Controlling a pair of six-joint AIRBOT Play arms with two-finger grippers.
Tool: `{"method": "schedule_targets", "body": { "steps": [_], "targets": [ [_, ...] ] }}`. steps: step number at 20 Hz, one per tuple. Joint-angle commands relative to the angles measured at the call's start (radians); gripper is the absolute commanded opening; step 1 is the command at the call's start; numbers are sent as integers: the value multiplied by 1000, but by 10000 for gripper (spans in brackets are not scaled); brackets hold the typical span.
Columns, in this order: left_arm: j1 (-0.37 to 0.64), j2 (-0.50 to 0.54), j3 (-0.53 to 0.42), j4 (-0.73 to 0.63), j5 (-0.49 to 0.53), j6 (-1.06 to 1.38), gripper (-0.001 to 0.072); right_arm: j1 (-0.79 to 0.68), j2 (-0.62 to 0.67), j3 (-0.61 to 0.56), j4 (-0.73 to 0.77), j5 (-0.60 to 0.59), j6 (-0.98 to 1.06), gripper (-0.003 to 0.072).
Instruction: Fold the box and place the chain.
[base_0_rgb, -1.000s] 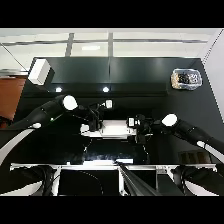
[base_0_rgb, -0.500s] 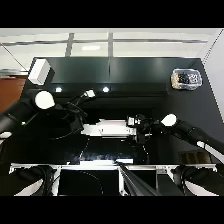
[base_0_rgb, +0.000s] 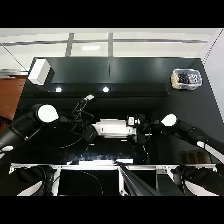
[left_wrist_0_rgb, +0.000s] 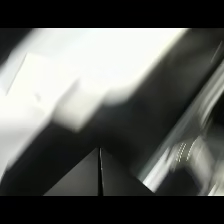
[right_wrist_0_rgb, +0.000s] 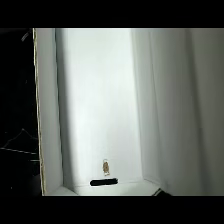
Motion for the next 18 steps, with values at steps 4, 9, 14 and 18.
{"method": "schedule_targets", "body": {
  "steps": [4, 9, 14, 18],
  "targets": [
    [-39, -42, -26, -183, 528, -43, 27, 0, 0, 0, 0, 0, 1, 529],
    [-85, -187, -22, -207, 576, -42, 26, 0, 0, 0, 0, 0, 1, 529],
    [-102, -262, -22, -189, 526, -40, 26, 0, 0, 0, 0, 0, 1, 529],
    [-60, -221, 15, -32, 454, -42, 26, 0, 0, 0, 0, 0, 1, 529]
  ]
}}
